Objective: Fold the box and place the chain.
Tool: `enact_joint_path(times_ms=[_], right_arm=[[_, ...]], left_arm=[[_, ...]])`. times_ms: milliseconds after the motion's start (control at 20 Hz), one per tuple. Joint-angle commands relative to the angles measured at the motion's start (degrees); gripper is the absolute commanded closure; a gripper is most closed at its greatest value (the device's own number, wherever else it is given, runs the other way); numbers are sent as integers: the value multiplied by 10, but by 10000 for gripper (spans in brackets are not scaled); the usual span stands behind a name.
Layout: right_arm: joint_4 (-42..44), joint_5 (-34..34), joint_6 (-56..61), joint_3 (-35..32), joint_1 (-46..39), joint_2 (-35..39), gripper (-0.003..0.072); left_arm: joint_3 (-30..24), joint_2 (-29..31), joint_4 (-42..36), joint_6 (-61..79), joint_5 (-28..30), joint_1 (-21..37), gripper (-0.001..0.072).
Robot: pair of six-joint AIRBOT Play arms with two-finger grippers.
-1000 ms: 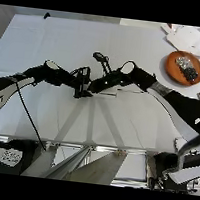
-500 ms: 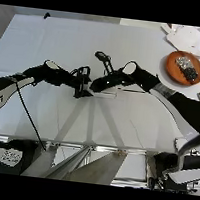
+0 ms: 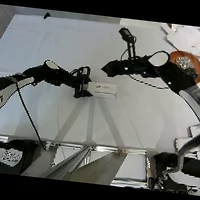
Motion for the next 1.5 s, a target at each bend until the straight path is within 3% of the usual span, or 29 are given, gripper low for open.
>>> enact_joint_path(times_ms=[0,200,500,1150,1450], right_arm=[[29,37,-17,-41,-37,13,679],[34,2,-20,-109,-45,-5,680],[136,-12,-91,-178,-45,-28,680],[135,-22,-93,-203,-21,-33,679],[220,-33,-155,-196,-22,23,677]], left_arm=[[0,0,0,0,0,0,496],[0,0,0,0,0,0,496],[0,0,0,0,0,0,496],[0,0,0,0,0,0,496],[0,0,0,0,0,0,496]])
